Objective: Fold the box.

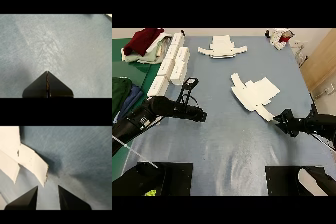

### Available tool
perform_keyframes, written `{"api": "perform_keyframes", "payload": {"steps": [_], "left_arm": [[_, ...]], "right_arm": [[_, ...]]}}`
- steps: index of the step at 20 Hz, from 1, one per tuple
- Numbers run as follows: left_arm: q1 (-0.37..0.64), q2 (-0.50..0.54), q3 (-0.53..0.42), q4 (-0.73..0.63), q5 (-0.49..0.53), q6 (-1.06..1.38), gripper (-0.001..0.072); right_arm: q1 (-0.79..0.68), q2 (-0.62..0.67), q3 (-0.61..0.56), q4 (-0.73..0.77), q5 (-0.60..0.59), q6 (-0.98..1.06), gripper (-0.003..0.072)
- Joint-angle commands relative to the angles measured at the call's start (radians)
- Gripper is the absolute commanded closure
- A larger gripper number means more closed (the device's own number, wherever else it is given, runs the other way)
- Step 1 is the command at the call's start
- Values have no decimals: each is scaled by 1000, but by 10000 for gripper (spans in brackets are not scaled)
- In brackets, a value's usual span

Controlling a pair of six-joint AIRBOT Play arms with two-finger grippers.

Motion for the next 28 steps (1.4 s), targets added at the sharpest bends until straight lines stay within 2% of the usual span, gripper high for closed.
{"api": "perform_keyframes", "payload": {"steps": [1, 11, 13, 15, 16, 17, 18, 21, 28], "left_arm": [[0, 1, 0, 0, 0, 0, 696], [0, 1, 0, 0, 0, 0, 696], [0, 1, 0, 0, 0, 0, 696], [0, 1, 0, 0, 0, 0, 696], [0, 1, 0, 0, 0, 0, 696], [0, 1, 0, 0, 0, 0, 696], [0, 1, 0, 0, 0, 0, 696], [0, 1, 0, 0, 0, 0, 696], [0, 1, 0, 0, 0, 0, 696]], "right_arm": [[1, -28, 0, 35, 71, 2, 312], [179, -255, 185, 80, 100, -21, 322], [179, -289, 224, 78, 111, -21, 405], [179, -313, 256, 74, 138, -31, 418], [179, -327, 274, 74, 140, -48, 523], [179, -341, 291, 74, 134, -51, 567], [179, -350, 304, 74, 115, -59, 682], [179, -351, 326, 73, -8, -146, 683], [179, -352, 338, 47, -528, -356, 685]]}}
